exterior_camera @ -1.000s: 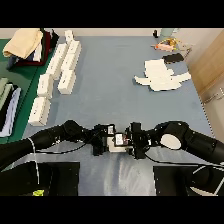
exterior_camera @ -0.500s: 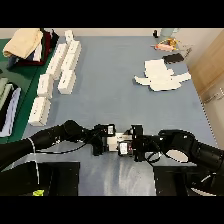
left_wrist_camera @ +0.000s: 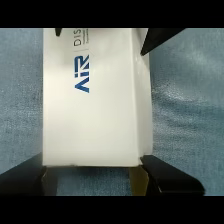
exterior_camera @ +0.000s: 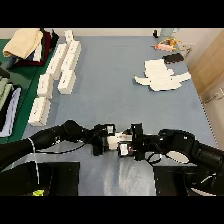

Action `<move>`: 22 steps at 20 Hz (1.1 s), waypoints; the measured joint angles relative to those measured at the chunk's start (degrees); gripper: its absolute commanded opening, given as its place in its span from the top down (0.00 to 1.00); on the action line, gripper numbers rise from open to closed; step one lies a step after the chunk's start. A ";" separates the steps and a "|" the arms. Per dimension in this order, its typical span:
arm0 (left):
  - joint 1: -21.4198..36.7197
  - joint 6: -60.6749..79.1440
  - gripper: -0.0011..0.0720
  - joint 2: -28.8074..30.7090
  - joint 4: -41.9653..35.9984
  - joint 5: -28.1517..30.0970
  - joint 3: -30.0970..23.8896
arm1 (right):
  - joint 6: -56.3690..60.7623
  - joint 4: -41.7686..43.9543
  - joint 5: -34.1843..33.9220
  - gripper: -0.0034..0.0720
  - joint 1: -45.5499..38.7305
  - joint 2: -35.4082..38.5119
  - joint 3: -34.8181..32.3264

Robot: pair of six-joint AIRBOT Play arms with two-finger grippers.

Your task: Fold the box.

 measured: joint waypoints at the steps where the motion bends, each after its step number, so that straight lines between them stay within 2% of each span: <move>1: 0.00 0.02 0.37 0.00 0.02 0.00 0.00 | 0.00 -0.22 -0.11 0.29 0.00 0.11 0.00; 13: 0.00 0.20 0.37 0.00 0.11 0.00 0.00 | 0.02 -1.62 -1.36 0.29 0.02 2.78 0.00; 15: 0.00 0.15 0.37 0.00 0.09 0.00 0.00 | 0.02 -2.03 -2.03 0.43 -0.07 2.86 0.00; 18: 0.00 0.11 0.37 0.00 0.09 0.00 0.00 | 0.02 -2.75 -3.08 0.43 -0.09 2.71 0.00; 20: 0.00 0.04 0.37 0.00 0.07 0.00 0.00 | 0.02 -2.93 -3.32 0.55 -0.11 2.23 0.00; 22: 0.00 0.00 0.37 0.00 0.02 0.00 0.00 | 0.02 -2.93 -3.39 0.57 -0.09 1.60 0.00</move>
